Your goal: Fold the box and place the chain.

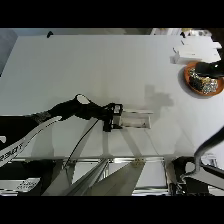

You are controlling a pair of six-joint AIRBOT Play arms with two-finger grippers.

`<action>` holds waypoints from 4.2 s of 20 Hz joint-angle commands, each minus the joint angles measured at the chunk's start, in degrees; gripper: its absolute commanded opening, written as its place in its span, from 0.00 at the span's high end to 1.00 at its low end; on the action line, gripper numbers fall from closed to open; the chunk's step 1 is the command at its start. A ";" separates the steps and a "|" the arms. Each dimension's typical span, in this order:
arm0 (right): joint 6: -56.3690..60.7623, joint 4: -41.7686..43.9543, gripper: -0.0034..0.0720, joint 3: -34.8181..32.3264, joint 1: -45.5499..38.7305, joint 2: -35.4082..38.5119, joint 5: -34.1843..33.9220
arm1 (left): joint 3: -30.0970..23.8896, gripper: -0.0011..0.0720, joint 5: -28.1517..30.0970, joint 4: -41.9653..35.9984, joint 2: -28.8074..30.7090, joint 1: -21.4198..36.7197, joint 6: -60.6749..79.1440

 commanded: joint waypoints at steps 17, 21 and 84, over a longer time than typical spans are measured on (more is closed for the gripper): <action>-7.89 5.20 0.64 6.27 -9.70 -22.34 -9.77 | 0.04 0.73 0.02 0.00 0.02 0.04 0.02; -8.15 5.40 0.65 6.27 -9.70 -24.09 -9.79 | 0.02 0.73 0.00 0.00 0.02 0.04 0.02; -28.87 32.57 0.93 -36.81 37.00 31.63 -4.70 | 0.04 0.73 -0.37 0.00 0.02 0.04 0.02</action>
